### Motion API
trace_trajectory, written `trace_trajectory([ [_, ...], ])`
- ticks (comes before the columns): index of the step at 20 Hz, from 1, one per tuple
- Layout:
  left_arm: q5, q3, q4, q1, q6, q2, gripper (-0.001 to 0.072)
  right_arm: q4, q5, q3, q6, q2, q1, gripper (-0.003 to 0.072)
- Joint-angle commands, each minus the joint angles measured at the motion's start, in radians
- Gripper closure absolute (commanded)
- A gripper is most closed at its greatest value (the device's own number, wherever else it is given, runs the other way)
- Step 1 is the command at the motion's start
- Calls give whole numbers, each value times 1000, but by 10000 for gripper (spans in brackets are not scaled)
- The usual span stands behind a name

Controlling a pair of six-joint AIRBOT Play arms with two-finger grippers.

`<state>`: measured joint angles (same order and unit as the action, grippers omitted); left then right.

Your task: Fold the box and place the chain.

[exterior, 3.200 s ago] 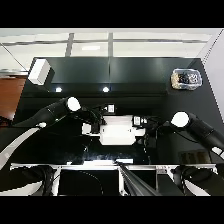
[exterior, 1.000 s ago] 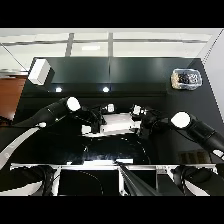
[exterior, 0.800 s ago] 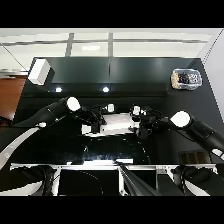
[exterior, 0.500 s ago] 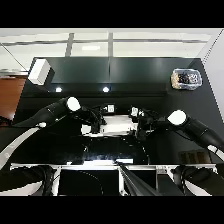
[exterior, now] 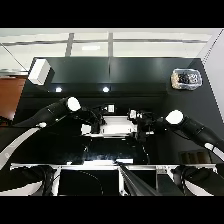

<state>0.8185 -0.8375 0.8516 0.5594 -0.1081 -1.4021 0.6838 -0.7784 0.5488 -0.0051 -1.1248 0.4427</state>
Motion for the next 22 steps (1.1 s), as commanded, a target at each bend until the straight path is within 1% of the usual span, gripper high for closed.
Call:
trace_trajectory([
  [1,-3,-1,0,0,-1,0,683,3,-3,-3,-31,-24,0,-5],
  [4,-3,-1,0,0,-1,0,683,-5,9,-27,-82,-24,-6,-6],
  [8,-3,-1,0,0,0,0,682,-105,56,-57,-208,-25,-7,-5],
  [9,-3,-1,0,0,0,0,682,-108,69,-57,-220,-26,-7,-6],
  [11,-3,-1,0,0,-1,0,683,-108,87,-57,-229,-30,-8,-6],
  [22,-3,-1,0,0,-1,0,682,-105,84,-59,-231,-46,-7,-5],
])
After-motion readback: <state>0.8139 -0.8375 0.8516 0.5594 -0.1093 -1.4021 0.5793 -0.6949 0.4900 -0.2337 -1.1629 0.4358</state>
